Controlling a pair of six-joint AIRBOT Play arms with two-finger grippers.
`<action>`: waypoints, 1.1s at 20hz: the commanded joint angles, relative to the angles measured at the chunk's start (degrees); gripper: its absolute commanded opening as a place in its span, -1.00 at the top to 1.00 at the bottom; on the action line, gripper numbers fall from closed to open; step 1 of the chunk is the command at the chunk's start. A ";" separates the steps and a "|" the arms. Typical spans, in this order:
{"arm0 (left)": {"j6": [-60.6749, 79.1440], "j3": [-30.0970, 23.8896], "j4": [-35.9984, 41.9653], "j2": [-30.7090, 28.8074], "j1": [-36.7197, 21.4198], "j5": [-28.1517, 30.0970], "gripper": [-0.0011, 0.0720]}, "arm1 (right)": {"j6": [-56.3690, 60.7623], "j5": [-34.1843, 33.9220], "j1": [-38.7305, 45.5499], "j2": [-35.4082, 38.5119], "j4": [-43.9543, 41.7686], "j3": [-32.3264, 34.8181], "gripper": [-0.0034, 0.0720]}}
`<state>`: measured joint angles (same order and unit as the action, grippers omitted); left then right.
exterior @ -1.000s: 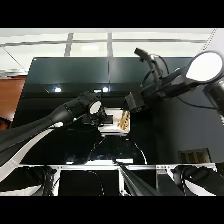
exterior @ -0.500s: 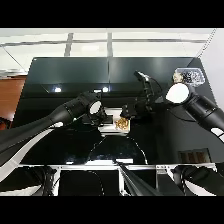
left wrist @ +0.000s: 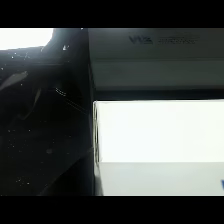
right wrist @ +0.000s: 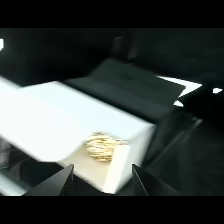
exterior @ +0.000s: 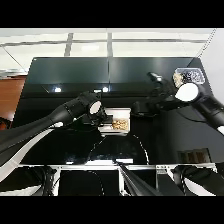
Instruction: Fold the box and place the chain.
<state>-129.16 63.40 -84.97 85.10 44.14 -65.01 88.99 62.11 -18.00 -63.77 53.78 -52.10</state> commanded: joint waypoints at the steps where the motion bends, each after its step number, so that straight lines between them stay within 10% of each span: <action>1: 1.51 0.00 0.74 0.02 -0.04 -1.18 0.90 | -0.46 5.01 6.60 2.34 5.35 0.11 -0.23; 13: -10.34 0.13 -0.74 0.39 -3.26 0.39 0.88 | -2.91 2.49 7.17 2.49 7.32 0.15 -0.23; 14: -8.09 0.28 0.92 0.31 -4.02 0.20 0.54 | -2.89 2.49 7.17 2.49 7.32 0.15 -0.23; 16: -3.37 2.29 0.94 -0.02 -4.83 -1.22 -0.80 | -2.86 2.34 7.17 2.49 7.30 0.15 -0.23; 22: 11.17 4.76 -9.68 -11.74 -5.01 -10.95 -0.94 | -2.47 2.27 7.17 2.49 7.34 0.15 -0.23</action>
<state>-125.21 68.27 -88.90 78.87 39.40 -70.98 86.35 64.42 -10.87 -61.30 61.08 -51.99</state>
